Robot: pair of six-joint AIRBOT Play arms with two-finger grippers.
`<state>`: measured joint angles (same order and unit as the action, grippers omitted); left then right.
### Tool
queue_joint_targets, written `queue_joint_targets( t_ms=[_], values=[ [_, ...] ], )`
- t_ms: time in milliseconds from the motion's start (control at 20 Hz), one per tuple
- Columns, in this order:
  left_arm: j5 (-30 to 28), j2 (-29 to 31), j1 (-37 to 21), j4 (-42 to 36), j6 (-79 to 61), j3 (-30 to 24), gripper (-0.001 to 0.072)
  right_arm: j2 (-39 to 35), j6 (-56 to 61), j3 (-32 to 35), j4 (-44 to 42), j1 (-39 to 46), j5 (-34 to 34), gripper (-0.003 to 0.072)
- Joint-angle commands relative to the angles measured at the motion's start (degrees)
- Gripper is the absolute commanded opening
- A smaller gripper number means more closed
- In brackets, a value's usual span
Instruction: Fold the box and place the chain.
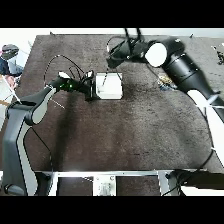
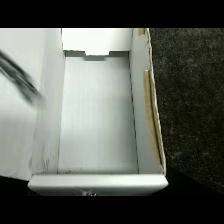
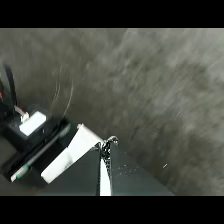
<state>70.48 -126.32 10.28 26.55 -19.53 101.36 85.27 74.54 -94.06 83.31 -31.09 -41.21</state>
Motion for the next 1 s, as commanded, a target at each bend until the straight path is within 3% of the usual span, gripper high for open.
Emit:
queue_joint_targets(
  t_ms=[0,200,250,300,550,850,950],
  values=[
    [0.00,0.02,0.02,0.00,0.00,0.00,0.0409,3.80,0.04,2.43,-0.92,-0.50,1.16,0.0012],
    [0.00,0.02,0.02,0.00,0.00,0.00,0.0409,6.88,0.04,2.58,-0.76,-0.35,0.63,0.0020],
    [0.00,0.02,0.02,0.00,0.00,0.00,0.0409,7.17,0.04,2.58,-0.28,0.09,-0.04,0.0203],
    [0.00,0.02,0.02,0.00,0.00,0.00,0.0409,7.13,0.94,2.58,1.01,0.98,-1.27,0.0283],
    [-0.02,0.02,0.02,0.00,0.00,0.00,0.0409,5.86,8.76,3.93,1.66,12.26,-10.71,0.0284],
    [-0.02,0.02,0.02,0.00,0.00,0.00,0.0409,4.46,15.47,17.46,-6.91,29.35,-5.16,0.0288],
    [0.00,0.02,0.02,0.00,0.00,0.00,0.0409,4.50,15.45,22.51,-14.78,33.66,-1.22,0.0427]
  ],
)
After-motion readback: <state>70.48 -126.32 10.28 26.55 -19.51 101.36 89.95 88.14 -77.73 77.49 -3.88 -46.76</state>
